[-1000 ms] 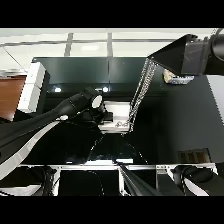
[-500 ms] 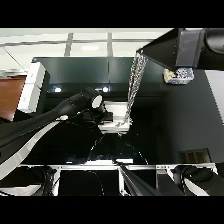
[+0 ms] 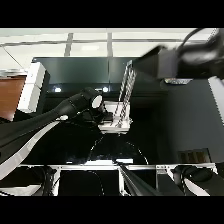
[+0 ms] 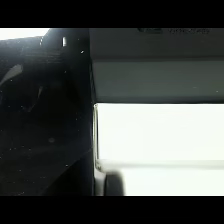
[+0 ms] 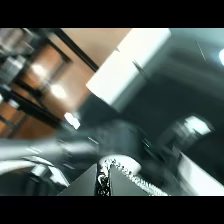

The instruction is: Fold the box and place the chain.

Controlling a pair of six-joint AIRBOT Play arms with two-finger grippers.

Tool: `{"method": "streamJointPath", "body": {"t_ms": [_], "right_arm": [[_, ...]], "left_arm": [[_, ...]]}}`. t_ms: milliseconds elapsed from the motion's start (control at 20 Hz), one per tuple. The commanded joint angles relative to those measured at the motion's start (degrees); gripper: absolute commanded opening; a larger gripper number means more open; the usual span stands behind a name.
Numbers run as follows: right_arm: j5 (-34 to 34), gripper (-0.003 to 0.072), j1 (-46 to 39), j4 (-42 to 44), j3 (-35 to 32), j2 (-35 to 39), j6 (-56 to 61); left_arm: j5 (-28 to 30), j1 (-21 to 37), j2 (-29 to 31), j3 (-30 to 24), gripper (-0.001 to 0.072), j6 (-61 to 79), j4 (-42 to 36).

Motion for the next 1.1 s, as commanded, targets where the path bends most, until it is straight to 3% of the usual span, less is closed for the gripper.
{"method": "streamJointPath", "body": {"t_ms": [0, 200, 400, 450, 500, 600, 850, 950, 1050], "right_arm": [[-2.36, 0.0019, 0.02, -5.07, -10.27, -0.26, 2.40], [-12.41, 0.0019, 2.34, -3.21, -24.39, -0.61, 4.13], [-18.25, 0.0036, 6.34, -3.06, -30.14, -2.78, 5.55], [-18.23, 0.0196, 6.71, -3.32, -30.14, -3.15, 5.55], [-18.10, 0.0270, 6.40, -3.50, -30.12, -3.13, 5.51], [-14.82, 0.0270, 2.45, -3.85, -29.99, -2.21, 5.27], [-2.78, 0.0268, -7.54, -26.43, -31.54, 2.19, 1.64], [-7.32, 0.0269, -7.61, -29.44, -36.09, 2.23, -3.41], [-16.57, 0.0288, -7.48, -28.33, -41.77, 2.12, -6.93]], "left_arm": [[0.02, 0.02, 0.02, 0.02, 0.0029, 0.00, 0.02], [0.02, 0.02, 0.02, 0.02, 0.0029, 0.00, 0.02], [0.02, 0.02, 0.02, 0.02, 0.0029, 0.00, 0.02], [0.00, 0.02, 0.02, 0.02, 0.0029, 0.02, 0.02], [0.00, 0.02, 0.02, 0.02, 0.0029, 0.00, 0.02], [0.04, 0.02, 0.02, 0.02, 0.0029, 0.00, 0.02], [0.00, 0.02, 0.02, 0.02, 0.0029, 0.00, 0.02], [0.02, 0.02, 0.02, 0.02, 0.0029, 0.00, 0.02], [0.02, 0.02, 0.02, 0.02, 0.0029, 0.00, 0.02]]}}
